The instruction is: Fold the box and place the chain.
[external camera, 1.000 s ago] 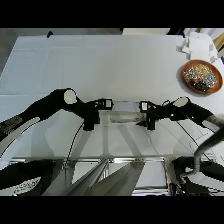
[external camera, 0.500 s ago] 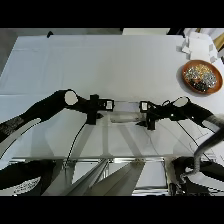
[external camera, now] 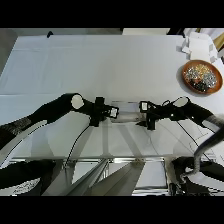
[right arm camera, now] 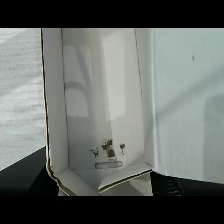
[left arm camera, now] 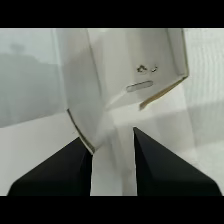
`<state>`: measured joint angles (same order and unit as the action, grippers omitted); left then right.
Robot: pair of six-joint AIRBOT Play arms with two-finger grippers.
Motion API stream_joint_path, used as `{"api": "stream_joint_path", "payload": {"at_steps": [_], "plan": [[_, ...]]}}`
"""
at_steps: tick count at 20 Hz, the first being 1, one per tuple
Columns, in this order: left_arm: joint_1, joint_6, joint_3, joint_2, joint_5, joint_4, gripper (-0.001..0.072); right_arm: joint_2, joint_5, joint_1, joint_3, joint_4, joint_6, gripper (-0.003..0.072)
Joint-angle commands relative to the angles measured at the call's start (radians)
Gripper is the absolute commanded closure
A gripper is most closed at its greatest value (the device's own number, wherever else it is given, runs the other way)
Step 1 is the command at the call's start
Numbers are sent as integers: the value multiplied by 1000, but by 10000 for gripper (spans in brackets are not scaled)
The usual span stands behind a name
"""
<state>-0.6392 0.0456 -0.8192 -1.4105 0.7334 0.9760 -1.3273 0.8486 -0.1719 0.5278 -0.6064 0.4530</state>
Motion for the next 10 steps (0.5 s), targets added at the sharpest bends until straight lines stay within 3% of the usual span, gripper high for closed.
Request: {"api": "stream_joint_path", "payload": {"at_steps": [1, 2, 3, 10], "plan": [[-13, 2, 0, -6, 66, -3, 493, 0, 0, 0, 0, 0, 0, 291], [-14, 2, 0, -6, 74, -3, 560, 0, 0, 0, 0, 0, 0, 291], [-18, 2, 0, -6, 73, -9, 570, 1, 0, 0, 0, 0, 0, 291], [-47, 3, 0, -6, -47, -71, 570, 1, 0, 1, 0, 0, 0, 291]]}}
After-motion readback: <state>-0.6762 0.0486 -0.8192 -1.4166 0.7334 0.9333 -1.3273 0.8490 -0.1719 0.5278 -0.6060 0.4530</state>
